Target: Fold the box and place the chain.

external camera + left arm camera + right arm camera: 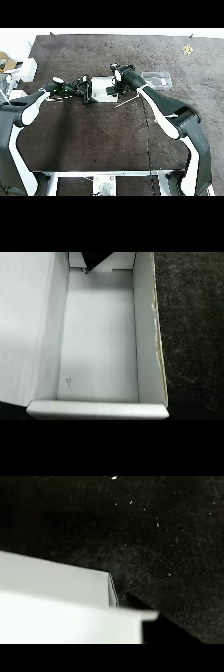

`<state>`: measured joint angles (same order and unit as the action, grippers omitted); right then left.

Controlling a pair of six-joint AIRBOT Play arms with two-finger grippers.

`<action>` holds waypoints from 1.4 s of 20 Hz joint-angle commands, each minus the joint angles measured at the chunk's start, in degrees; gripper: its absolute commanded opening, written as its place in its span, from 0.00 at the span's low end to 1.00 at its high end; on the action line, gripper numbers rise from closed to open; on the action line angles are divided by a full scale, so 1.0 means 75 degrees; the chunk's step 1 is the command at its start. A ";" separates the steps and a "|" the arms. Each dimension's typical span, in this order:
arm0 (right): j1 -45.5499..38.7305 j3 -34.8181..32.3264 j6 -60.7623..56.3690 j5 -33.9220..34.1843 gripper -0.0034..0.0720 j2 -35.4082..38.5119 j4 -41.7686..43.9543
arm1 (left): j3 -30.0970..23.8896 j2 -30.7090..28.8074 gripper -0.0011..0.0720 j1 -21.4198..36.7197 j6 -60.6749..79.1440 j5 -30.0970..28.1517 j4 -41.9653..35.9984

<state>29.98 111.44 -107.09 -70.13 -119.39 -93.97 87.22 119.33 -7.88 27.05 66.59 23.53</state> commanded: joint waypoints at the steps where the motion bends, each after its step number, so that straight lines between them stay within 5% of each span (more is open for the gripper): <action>1: 0.0026 0.0015 -0.0629 -0.0017 0.46 -0.0050 -0.0128 | -0.0003 -0.0006 0.49 0.0000 -0.0003 0.0000 0.0003; 3: 0.0032 0.0015 -0.0679 0.0000 0.45 -0.0050 -0.0128 | -0.0003 -0.0006 0.49 0.0000 -0.0003 0.0000 0.0003; 4: 0.0032 0.0015 -0.0682 0.0006 0.25 -0.0050 -0.0128 | -0.0003 -0.0006 0.49 0.0000 -0.0003 0.0000 0.0003; 9: 0.0032 0.0015 -0.0909 0.0085 0.22 -0.0050 -0.0131 | -0.0003 -0.0006 0.49 0.0000 -0.0003 -0.0003 0.0003; 10: 0.0032 0.0015 -0.0912 0.0093 0.06 -0.0050 -0.0131 | -0.0003 -0.0006 0.49 0.0000 -0.0003 -0.0003 0.0003; 16: 0.0038 0.0015 -0.0988 0.0122 0.04 -0.0050 -0.0128 | -0.0003 -0.0006 0.49 0.0000 -0.0003 -0.0003 0.0003; 17: 0.0038 0.0015 -0.0988 0.0125 0.10 -0.0050 -0.0125 | -0.0003 -0.0006 0.49 0.0000 -0.0003 0.0000 0.0003; 19: 0.0038 0.0015 -0.0857 0.0134 0.78 -0.0038 -0.0061 | -0.0003 -0.0006 0.49 0.0000 -0.0003 0.0000 0.0003; 28: 0.0038 0.0032 -0.0487 0.0114 0.81 0.0058 0.0131 | -0.0003 -0.0006 0.49 0.0000 -0.0003 -0.0003 0.0003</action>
<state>30.50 111.59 -111.57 -68.55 -119.26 -92.01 87.22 119.31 -7.88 27.20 66.57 23.64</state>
